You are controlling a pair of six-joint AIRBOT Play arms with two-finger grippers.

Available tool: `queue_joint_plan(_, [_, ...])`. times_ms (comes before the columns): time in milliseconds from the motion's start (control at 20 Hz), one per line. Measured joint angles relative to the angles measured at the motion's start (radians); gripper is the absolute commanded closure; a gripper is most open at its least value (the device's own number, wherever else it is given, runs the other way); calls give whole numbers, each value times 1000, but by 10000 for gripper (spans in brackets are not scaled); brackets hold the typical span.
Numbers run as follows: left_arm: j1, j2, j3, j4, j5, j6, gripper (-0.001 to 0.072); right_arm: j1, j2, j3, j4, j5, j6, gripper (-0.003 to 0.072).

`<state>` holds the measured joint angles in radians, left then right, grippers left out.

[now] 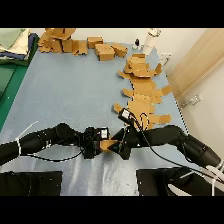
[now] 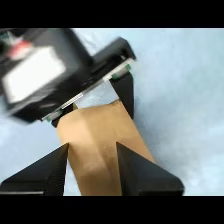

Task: Fold the box.

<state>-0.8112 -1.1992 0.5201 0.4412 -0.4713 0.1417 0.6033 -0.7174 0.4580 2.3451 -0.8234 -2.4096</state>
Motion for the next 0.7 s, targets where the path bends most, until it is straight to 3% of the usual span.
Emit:
queue_joint_plan(300, [0, 0, 0, 0, 0, 0, 324, 114, 31, -2, -262, 78, -9, 221])
queue_joint_plan(700, [0, 0, 0, 0, 0, 0, 324, 163, -3, -6, -316, 135, -61, 220])
